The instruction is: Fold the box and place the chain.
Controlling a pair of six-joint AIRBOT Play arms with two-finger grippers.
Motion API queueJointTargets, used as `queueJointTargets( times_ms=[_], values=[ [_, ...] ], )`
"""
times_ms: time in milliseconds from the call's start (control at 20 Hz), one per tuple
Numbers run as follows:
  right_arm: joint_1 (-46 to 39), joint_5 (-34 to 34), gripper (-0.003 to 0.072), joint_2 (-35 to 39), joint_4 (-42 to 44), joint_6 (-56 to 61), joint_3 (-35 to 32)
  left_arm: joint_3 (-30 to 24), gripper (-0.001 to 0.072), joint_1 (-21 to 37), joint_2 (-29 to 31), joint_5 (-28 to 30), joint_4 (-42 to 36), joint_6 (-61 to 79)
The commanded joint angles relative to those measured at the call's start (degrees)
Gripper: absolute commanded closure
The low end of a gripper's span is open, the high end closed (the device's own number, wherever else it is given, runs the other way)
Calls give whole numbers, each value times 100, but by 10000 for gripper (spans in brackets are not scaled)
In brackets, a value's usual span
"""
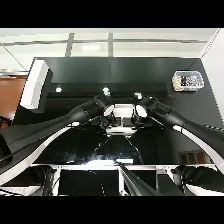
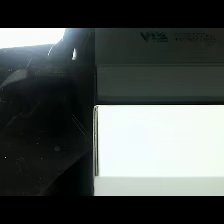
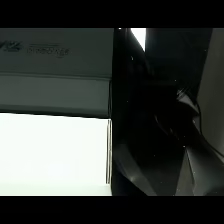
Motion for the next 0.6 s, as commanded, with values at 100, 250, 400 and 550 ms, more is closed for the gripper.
queueJointTargets(
  times_ms=[100,250,400,550],
  values=[
    [9,-22,554,-26,-26,107,7,2,683,4,2,9,15,15],
    [9,-13,537,-26,-26,107,13,2,683,4,2,9,15,15],
    [11,-13,675,-26,-26,103,15,2,684,4,2,9,15,15],
    [-2,17,631,-20,-55,101,17,2,684,4,2,9,15,13]
  ],
)
